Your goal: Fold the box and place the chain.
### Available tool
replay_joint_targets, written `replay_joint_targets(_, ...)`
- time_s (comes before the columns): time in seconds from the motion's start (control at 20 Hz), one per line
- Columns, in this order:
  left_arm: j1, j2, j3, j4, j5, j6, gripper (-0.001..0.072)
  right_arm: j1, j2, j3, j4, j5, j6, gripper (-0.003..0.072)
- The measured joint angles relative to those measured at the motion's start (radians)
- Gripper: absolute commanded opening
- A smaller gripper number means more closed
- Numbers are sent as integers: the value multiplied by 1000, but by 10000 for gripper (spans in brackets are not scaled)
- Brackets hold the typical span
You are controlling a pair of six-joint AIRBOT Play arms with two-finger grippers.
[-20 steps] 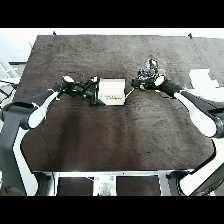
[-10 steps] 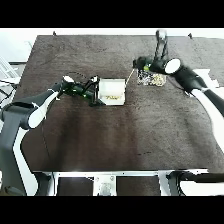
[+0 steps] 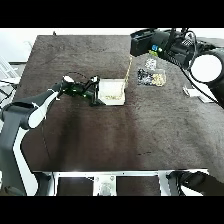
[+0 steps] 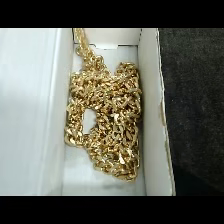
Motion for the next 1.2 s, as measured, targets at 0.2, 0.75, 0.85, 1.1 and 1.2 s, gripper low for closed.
replay_joint_targets(0.2, 0, 0, 0, 0, 0, 0, 339, 57, 21, 23, -31, 6, 38, 3)
replay_joint_targets(0.75, 0, 0, 0, 0, -1, 0, 339, 98, -55, 28, -44, 7, 76, 4)
replay_joint_targets(0.85, 0, 0, 0, 0, -1, 0, 339, 99, -69, 27, -40, 7, 80, 4)
replay_joint_targets(1.1, 0, 0, 0, 0, -1, 0, 339, 89, -89, 27, -42, -28, 82, 4)
replay_joint_targets(1.2, 0, 0, 0, 0, -1, 0, 339, 81, -91, 36, -47, -67, 81, 4)
